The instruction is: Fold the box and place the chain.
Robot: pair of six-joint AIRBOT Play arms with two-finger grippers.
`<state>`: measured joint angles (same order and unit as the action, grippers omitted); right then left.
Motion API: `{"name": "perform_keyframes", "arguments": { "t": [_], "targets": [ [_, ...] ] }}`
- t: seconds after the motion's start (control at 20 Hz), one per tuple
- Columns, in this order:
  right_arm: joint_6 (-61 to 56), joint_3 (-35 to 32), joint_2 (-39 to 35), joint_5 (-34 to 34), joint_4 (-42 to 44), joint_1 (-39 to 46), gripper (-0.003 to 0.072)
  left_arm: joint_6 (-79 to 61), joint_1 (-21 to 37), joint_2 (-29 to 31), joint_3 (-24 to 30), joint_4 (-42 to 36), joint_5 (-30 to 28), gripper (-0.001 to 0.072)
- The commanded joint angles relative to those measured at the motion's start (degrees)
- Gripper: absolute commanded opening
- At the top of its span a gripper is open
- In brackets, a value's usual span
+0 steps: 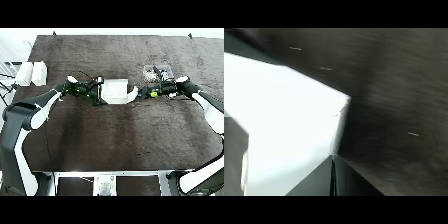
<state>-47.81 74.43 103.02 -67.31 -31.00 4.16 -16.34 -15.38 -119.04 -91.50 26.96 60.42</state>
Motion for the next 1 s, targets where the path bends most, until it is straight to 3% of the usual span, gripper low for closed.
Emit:
{"name": "perform_keyframes", "arguments": {
  "t": [0.0,0.05,0.1,0.25,0.3,0.4,0.95],
  "targets": [
    [0.2,0.1,-2.7,-1.3,1.9,-1.7,0.0101,0.0,0.0,0.0,0.0,0.0,0.1,0.0471],
    [0.0,0.1,-2.9,-1.4,1.9,-2.0,0.0269,0.0,0.0,0.0,0.0,0.0,0.1,0.0471],
    [-0.2,0.1,-2.9,-1.3,1.9,-2.3,0.0325,0.0,0.0,0.0,0.0,0.0,0.1,0.0471],
    [-0.2,0.1,-2.7,0.2,1.8,-3.9,0.0374,0.0,0.0,0.0,0.0,0.0,0.1,0.0471],
    [-0.7,0.0,-2.6,2.6,1.3,-4.5,0.044,0.0,0.0,0.0,0.0,0.0,0.1,0.0471],
    [-4.4,0.0,-2.5,7.3,-2.3,-5.7,0.0441,0.0,0.0,0.0,0.0,0.0,0.1,0.0471],
    [-9.0,0.4,-2.5,7.8,-4.1,-10.4,0.046,0.0,0.0,0.0,0.0,0.0,0.2,0.0471]
  ]
}}
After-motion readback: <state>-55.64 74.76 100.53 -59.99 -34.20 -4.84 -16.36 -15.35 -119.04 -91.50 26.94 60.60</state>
